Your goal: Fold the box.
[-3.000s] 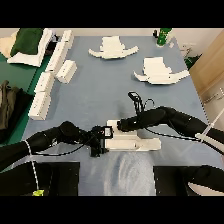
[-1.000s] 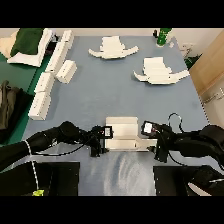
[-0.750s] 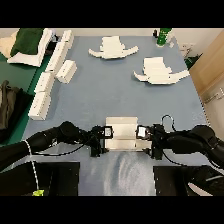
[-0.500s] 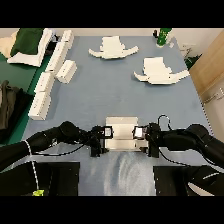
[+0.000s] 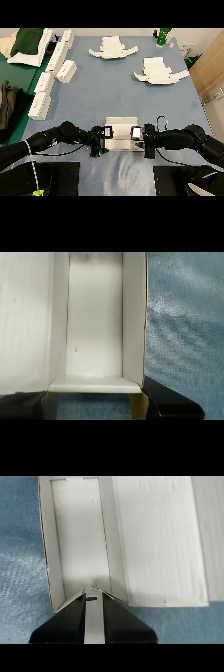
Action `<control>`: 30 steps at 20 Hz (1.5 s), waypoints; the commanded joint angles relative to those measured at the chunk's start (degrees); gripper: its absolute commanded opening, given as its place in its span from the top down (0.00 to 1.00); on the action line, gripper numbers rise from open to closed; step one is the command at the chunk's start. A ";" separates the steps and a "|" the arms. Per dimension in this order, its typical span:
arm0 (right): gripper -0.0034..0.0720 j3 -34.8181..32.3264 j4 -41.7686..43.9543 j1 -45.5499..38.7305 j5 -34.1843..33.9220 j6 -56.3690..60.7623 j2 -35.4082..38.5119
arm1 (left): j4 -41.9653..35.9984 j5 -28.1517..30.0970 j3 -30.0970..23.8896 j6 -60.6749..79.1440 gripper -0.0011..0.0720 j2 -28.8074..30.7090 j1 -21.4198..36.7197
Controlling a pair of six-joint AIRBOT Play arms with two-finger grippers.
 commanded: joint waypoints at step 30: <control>0.95 7.87 -44.33 -8.41 -24.72 87.30 7.08 | 0.00 0.04 0.00 0.02 0.35 -0.04 0.04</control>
